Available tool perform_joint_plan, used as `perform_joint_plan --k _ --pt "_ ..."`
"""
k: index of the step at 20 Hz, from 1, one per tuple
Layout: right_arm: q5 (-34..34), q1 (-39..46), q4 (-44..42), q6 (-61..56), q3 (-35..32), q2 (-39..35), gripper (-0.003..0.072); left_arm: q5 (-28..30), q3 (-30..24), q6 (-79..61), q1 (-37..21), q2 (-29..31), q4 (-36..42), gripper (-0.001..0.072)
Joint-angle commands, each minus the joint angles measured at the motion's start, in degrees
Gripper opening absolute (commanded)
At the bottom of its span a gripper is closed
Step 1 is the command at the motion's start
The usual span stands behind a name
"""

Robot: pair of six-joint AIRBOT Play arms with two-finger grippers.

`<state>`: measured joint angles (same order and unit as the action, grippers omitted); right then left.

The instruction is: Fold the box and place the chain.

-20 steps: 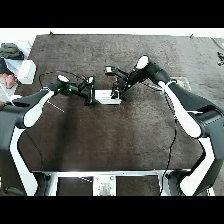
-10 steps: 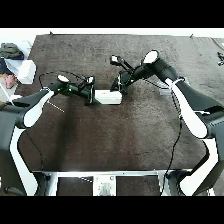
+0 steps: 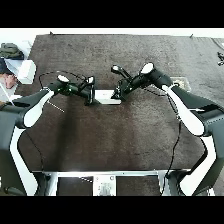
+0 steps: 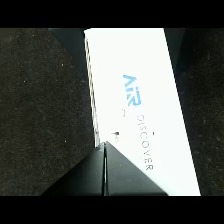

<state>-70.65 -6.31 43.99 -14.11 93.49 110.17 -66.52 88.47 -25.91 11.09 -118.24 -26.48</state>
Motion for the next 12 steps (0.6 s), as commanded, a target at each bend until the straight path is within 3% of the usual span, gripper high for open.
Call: perform_joint_plan --k 1,5,9,12 --pt "1.0 0.2 1.0 -0.1 -1.2 -0.6 -0.0011 0.0 0.0 0.1 0.0 0.0 0.0 0.0411" --pt "1.0 2.2 -6.0 -0.1 -1.2 -5.0 -0.0012 0.0 0.0 0.1 0.0 0.0 0.0 0.0411" --pt "-1.4 4.9 -15.0 -1.2 -1.9 -14.3 -0.0014 0.0 0.0 0.1 0.0 0.0 0.0 0.0411" --pt "1.0 6.1 -15.3 -2.2 -9.3 -25.4 -0.0015 0.0 0.0 0.1 0.0 0.0 0.0 0.0411"
